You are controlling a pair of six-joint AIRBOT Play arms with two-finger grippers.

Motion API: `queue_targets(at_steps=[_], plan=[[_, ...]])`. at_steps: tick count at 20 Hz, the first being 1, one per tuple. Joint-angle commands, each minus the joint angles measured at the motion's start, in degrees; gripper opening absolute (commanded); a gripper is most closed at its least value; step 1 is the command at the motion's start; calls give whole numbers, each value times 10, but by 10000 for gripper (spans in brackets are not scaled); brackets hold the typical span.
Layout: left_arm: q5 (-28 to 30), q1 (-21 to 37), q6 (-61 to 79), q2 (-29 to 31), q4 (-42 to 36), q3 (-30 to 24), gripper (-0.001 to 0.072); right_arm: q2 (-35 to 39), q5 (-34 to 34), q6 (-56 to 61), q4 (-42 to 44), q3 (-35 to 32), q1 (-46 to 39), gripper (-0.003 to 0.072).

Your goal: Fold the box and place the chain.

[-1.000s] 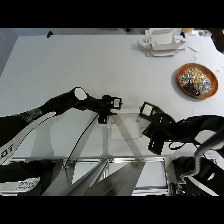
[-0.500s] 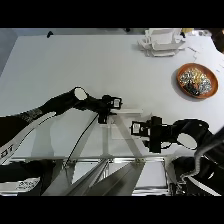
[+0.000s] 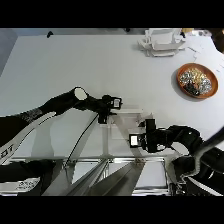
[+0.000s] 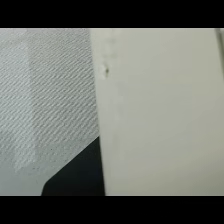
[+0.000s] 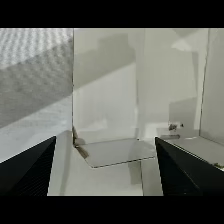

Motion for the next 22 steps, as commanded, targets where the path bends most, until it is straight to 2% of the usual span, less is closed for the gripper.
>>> queue_targets(at_steps=[1, 6, 14, 19, 22], plan=[[0, 0, 0, 0, 0, 0, 12, -28, -40, -6, -15, -8, 6, 698], [0, 0, 0, 0, 0, 0, 12, -41, -64, 1, -57, -7, 5, 689], [0, 0, 0, 0, 0, 0, 12, -10, -82, 25, -58, 6, 5, 687], [0, 0, 0, 0, 0, 0, 12, -9, -50, 26, -52, 53, -46, 687], [0, 0, 0, 0, 0, 0, 12, -10, -48, 22, -38, 58, -64, 687]])
